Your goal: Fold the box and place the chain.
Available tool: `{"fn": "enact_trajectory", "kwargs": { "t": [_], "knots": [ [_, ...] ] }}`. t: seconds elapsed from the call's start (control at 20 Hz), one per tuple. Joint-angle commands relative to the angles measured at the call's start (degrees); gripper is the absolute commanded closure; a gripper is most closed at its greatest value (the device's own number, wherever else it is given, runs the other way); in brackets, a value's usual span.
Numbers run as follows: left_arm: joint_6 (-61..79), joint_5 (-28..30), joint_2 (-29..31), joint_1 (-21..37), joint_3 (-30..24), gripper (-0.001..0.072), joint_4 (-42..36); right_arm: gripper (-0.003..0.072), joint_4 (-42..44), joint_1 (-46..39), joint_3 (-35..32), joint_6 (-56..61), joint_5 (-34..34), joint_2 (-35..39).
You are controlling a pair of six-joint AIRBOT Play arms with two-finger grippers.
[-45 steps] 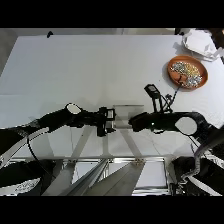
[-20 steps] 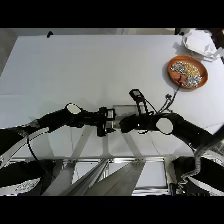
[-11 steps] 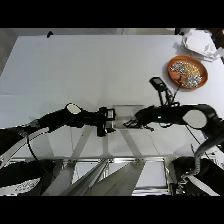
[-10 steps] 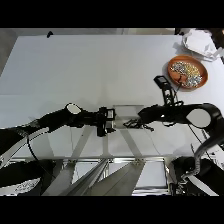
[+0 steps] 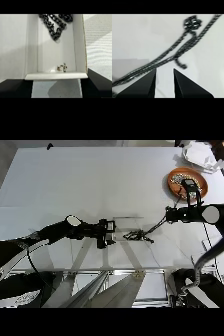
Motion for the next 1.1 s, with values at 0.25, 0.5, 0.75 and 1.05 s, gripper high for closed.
{"fn": "enact_trajectory", "kwargs": {
  "t": [0.25, 0.5, 0.75, 1.05],
  "knots": [
    [0.02, 0.00, -0.02, 0.00, 0.04, 0.0623, 0.02, 0.0454, -7.93, -1.79, 2.12, 0.00, -12.11, -16.06],
    [0.02, 0.00, -0.02, 0.00, 0.04, 0.0623, 0.02, 0.0439, -7.93, -1.79, 6.58, -0.02, -13.68, -22.03],
    [0.02, 0.00, -0.02, 0.00, 0.04, 0.0623, 0.02, 0.0439, -9.14, -1.84, 7.13, 0.00, -12.85, -25.59],
    [0.02, 0.00, -0.02, 0.02, 0.04, 0.0623, 0.02, 0.0606, -9.27, -1.86, 7.15, 0.09, -13.31, -25.68]
  ]
}}
